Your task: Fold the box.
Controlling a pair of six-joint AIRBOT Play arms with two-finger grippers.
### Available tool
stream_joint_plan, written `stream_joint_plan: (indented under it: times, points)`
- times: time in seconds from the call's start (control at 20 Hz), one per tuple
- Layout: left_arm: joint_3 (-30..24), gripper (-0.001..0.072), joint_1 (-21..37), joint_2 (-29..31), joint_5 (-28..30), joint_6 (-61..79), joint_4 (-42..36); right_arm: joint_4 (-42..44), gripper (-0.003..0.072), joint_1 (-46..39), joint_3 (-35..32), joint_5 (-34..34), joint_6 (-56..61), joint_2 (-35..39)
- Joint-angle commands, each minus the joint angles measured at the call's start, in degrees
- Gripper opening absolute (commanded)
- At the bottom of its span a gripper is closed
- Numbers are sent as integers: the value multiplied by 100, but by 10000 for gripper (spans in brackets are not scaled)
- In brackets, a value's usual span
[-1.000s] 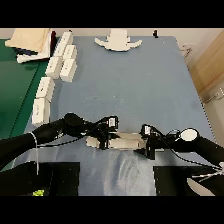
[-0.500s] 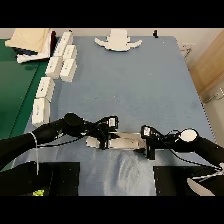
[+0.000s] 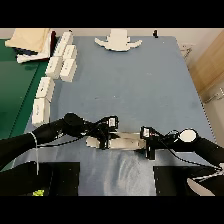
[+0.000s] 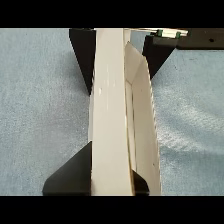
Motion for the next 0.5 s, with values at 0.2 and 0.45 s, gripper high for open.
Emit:
stream_joint_plan:
  times: [0.2, 0.45]
  points:
    - [2, 14, 2, -4, -4, 0, 2, -17, 595, 7, -2, 26, 2, -2]
    - [2, 224, 4, -2, 37, -2, 2, -17, 595, 7, -2, 26, 2, -2]
